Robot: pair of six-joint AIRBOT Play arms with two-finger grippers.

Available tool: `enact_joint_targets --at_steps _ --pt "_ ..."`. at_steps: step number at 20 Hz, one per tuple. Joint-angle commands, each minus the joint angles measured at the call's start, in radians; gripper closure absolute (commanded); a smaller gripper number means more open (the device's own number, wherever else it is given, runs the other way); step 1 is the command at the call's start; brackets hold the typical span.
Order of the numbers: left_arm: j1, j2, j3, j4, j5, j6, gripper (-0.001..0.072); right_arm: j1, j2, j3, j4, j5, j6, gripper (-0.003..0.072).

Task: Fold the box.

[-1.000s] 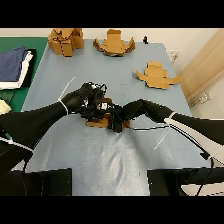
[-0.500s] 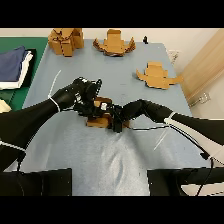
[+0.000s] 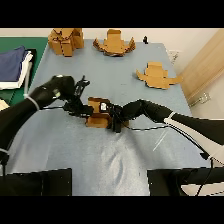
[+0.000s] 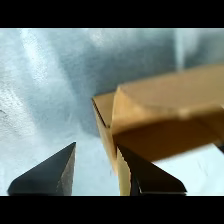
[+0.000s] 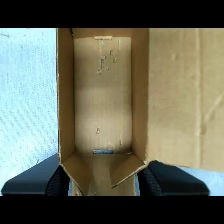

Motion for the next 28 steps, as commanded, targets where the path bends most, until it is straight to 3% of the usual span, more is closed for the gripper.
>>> enact_joint_targets --at_steps 1,4,6,9,12,15,20,28 --pt "0.143 0.077 -0.064 -0.299 -0.037 0.397 0.0312 -0.001 0.000 0.000 -0.006 -0.001 0.000 0.0276" --pt "0.308 0.114 -0.089 -0.540 -0.215 0.878 0.0315 -0.001 0.000 0.000 -0.006 -0.002 0.000 0.0276" --pt "0.403 0.113 -0.098 -0.563 -0.344 1.231 0.0314 -0.001 0.000 0.000 -0.006 -0.001 0.000 0.0276" --pt "0.444 0.111 -0.141 -0.388 -0.198 1.514 0.0311 -0.001 0.000 0.000 -0.005 0.003 0.000 0.0276" --pt "0.425 0.111 -0.215 -0.412 0.039 1.689 0.0008 0.000 0.000 0.000 -0.004 -0.002 0.000 0.0276" --pt "0.379 0.108 -0.248 -0.486 0.085 1.858 0.0008 -0.001 0.000 0.000 -0.005 -0.002 0.000 0.0276" --pt "0.264 -0.002 -0.249 -0.506 0.115 1.870 0.0008 -0.001 0.000 0.000 -0.005 -0.002 0.000 0.0276" --pt "0.244 -0.051 -0.249 -0.592 0.139 1.891 0.0008 -0.001 0.000 0.000 -0.005 -0.005 0.000 0.0276"
